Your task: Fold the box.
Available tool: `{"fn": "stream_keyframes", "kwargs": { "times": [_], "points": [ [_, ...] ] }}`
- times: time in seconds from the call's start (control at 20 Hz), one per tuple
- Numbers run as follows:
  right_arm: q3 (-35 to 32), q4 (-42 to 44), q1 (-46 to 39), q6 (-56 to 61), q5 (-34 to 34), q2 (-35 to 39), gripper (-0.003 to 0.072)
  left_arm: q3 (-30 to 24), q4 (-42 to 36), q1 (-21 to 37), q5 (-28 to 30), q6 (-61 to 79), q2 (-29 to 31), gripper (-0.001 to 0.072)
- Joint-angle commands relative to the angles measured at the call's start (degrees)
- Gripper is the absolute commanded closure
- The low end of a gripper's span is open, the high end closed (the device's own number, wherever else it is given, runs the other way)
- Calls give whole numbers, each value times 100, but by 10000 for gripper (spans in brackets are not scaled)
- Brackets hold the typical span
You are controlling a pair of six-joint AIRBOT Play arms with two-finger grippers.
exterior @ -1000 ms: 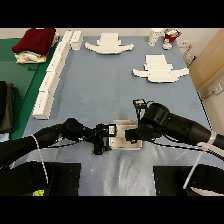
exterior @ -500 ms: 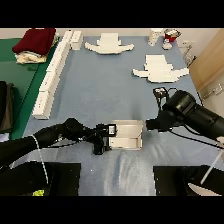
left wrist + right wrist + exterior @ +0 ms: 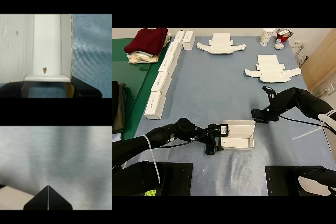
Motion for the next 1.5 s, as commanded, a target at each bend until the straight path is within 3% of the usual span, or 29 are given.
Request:
{"fn": "stream_keyframes", "kwargs": {
  "times": [0.0,0.15,0.4,0.55,1.05,1.25,1.45],
  "points": [
    [205,1670,-144,-1751,-645,-101,683,7,2,-2,2,2,-2,244],
    [164,1565,-109,-2203,-1058,118,683,7,2,-2,2,2,-2,244],
    [-341,1499,437,-2629,-949,721,683,7,2,-2,2,2,-2,244],
    [-822,1373,859,-2647,-326,1266,682,7,2,-2,2,2,-2,244],
    [-2581,1298,2511,-2907,2667,2868,682,7,0,-2,4,2,-2,244],
    [-2811,1132,3200,-3095,3215,2916,682,7,2,-2,2,2,-2,244],
    [-2767,879,3390,-3097,3215,3016,682,7,0,-2,2,2,-2,244]
  ]
}}
